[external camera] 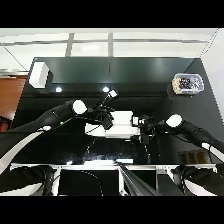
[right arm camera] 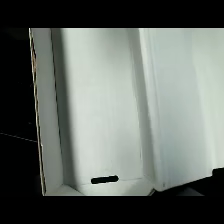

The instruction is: Fold the box and place the chain.

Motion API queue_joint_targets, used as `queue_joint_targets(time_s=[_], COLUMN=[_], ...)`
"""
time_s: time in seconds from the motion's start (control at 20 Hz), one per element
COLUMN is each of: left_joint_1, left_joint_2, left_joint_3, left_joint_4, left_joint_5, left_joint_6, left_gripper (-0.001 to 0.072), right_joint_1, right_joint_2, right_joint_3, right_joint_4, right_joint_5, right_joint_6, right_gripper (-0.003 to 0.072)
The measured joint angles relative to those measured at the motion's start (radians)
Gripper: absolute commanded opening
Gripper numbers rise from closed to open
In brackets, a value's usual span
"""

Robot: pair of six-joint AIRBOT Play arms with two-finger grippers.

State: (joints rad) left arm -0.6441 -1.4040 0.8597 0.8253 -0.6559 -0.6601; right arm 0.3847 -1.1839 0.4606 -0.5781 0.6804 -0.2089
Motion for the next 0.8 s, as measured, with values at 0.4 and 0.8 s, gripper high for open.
queue_joint_targets(time_s=[0.4,0.8], left_joint_1=[0.143,0.207], left_joint_2=[0.128,0.307], left_joint_3=[0.01,-0.141], left_joint_4=[0.034,0.024], left_joint_5=[-0.138,-0.348], left_joint_6=[0.003,0.111], left_gripper=[0.0026,0.0718], right_joint_1=[0.0,0.0], right_joint_2=[0.0,0.0], right_joint_3=[0.0,0.0], right_joint_4=[0.002,0.002], right_joint_5=[-0.005,-0.004], right_joint_6=[0.006,0.006], right_gripper=[0.0204,0.0204])
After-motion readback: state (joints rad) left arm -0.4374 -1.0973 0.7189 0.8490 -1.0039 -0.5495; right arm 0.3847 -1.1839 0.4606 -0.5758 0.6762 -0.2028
